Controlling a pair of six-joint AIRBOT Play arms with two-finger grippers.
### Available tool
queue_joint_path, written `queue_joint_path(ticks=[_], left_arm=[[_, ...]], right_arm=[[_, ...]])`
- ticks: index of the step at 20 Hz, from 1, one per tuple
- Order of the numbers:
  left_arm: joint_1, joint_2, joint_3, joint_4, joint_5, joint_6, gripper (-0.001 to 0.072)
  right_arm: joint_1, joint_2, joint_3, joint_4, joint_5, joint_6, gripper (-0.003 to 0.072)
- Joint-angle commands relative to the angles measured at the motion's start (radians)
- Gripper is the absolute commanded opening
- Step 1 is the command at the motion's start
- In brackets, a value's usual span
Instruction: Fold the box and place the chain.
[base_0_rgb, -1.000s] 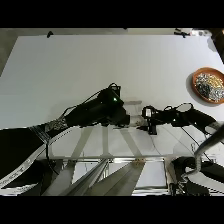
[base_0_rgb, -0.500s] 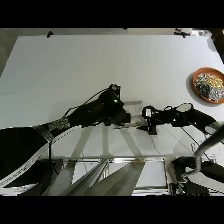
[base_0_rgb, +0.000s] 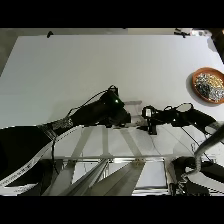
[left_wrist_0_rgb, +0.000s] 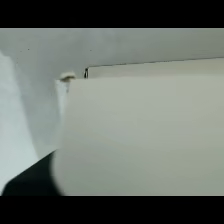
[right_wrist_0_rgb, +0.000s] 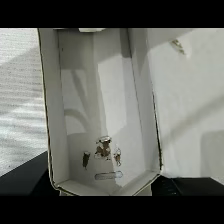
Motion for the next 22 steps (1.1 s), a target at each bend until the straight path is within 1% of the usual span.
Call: queue_joint_path(ticks=[1,2,3,5,7,9,11,13,16,18,22], left_arm=[[0.001,-0.001,-0.005,-0.003,-0.001,-0.031,0.018],[0.001,-0.001,-0.013,-0.003,0.003,-0.031,0.0101],[0.001,-0.001,-0.025,-0.003,0.009,-0.031,0.0059],[0.001,0.0,-0.053,-0.003,0.023,-0.031,0.0057],[0.0,-0.001,-0.065,-0.002,0.021,-0.03,0.0031],[0.0,0.0,-0.065,0.005,0.021,-0.027,0.0047],[0.0,0.0,-0.065,0.027,0.018,-0.026,0.021],[0.0,0.0,-0.065,0.043,0.01,-0.026,0.0216],[0.0,0.0,-0.065,0.046,-0.01,-0.026,0.0197],[0.0,-0.001,-0.065,0.044,-0.029,-0.026,0.0006],[-0.001,0.0,-0.065,0.043,-0.034,-0.026,0.0008]], right_arm=[[0.0,0.001,0.0,0.0,0.0,0.0,0.0358],[0.0,0.001,0.0,0.0,0.0,0.0,0.0358],[0.0,0.001,0.0,0.0,0.0,0.0,0.0358],[0.0,0.001,0.0,0.0,0.0,0.0,0.0358],[0.0,0.001,0.0,0.0,0.0,0.0,0.0358],[0.0,0.001,0.0,0.0,0.0,0.0,0.0358],[0.0,0.001,0.0,0.0,0.0,0.0,0.0358],[0.0,0.001,0.0,0.0,0.0,0.0,0.0358],[0.0,0.001,0.0,0.0,0.0,0.0,0.0358],[0.0,0.001,0.0,0.0,0.0,0.0,0.0358],[0.0,0.001,0.0,0.0,0.0,0.0,0.0358]])
